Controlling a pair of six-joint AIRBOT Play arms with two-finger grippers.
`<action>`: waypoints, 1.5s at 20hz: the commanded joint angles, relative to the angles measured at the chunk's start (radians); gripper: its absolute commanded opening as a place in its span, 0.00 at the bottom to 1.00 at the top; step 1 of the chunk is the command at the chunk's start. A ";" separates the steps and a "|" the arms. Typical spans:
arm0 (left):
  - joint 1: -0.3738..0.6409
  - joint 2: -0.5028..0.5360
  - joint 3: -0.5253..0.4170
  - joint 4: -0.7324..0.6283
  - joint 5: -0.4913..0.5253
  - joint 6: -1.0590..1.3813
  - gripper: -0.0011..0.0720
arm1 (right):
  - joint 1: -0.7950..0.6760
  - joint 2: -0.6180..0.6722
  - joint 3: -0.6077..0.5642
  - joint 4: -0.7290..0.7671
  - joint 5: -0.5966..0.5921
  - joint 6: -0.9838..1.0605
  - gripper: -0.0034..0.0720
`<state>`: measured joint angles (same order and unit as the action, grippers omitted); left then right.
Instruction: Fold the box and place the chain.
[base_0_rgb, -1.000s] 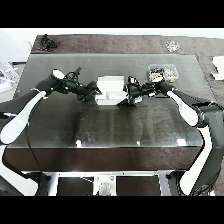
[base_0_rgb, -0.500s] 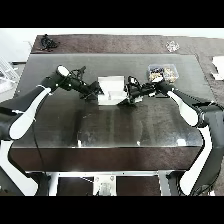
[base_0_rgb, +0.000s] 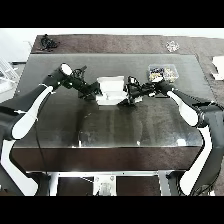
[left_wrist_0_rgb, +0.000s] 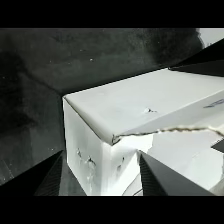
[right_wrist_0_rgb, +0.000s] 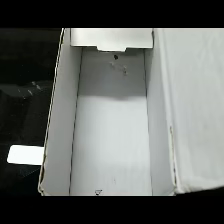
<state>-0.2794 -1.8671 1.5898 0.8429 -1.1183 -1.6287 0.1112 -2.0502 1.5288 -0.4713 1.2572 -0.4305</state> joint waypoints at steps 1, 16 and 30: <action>-0.021 -0.028 0.044 0.040 -0.010 -0.032 0.76 | 0.000 0.000 0.000 0.000 0.000 0.000 0.83; -0.094 -0.111 0.251 0.301 -0.147 -0.211 0.76 | 0.000 0.000 0.000 0.000 0.000 0.000 0.83; -0.130 -0.189 0.399 0.416 -0.232 -0.288 0.76 | 0.000 0.000 0.000 0.000 0.000 0.000 0.83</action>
<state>-0.3973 -2.0193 1.9186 1.2297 -1.2995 -1.9034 0.1112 -2.0502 1.5288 -0.4717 1.2572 -0.4309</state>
